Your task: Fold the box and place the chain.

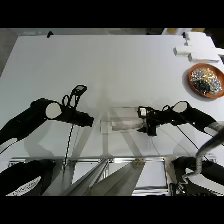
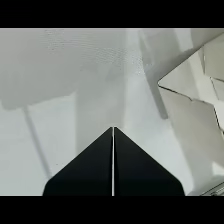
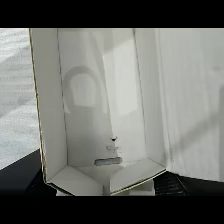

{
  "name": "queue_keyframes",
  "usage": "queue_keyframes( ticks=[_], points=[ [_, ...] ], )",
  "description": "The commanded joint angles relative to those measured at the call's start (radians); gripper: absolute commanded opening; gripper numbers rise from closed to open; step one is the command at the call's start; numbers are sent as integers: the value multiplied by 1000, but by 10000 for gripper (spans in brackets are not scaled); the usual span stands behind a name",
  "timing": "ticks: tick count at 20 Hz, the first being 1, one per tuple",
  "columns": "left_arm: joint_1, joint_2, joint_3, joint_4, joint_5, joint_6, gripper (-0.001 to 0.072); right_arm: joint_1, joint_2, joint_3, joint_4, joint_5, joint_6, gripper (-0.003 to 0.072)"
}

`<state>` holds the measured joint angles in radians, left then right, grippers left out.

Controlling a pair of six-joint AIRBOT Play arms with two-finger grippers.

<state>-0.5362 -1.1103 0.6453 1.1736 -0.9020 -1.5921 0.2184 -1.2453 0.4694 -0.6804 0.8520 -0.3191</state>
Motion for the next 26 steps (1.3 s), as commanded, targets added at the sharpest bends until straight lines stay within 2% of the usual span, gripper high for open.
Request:
queue_keyframes(
  ticks=[1, 4, 7, 13, 15, 18, 19, 25, 26],
  points=[
    [-19, -89, -8, -128, 81, -61, 12, 0, 1, 0, 0, 0, 0, 295],
    [-62, -158, -8, -171, 118, -57, 35, 0, 1, 0, 0, 0, 0, 295],
    [-98, -169, -8, -185, 127, -56, 35, 0, 1, 0, 0, 0, 0, 295],
    [-120, -91, -5, -262, 132, 2, 41, 0, 1, 0, 0, 0, 0, 295],
    [-121, -67, -5, -281, 136, 3, 110, 0, 1, 0, 0, 0, 0, 295],
    [-129, -51, -5, -304, 144, 3, 114, 0, 1, 0, 0, 0, 0, 295],
    [-135, -52, -5, -311, 150, 3, 157, 0, 1, 0, 0, 0, 0, 295],
    [-158, -52, -3, -332, 177, 2, 174, 0, 1, 0, 0, 0, 0, 295],
    [-158, -52, -3, -332, 177, 2, 196, 0, 1, 0, 0, 0, 0, 295]
  ],
)
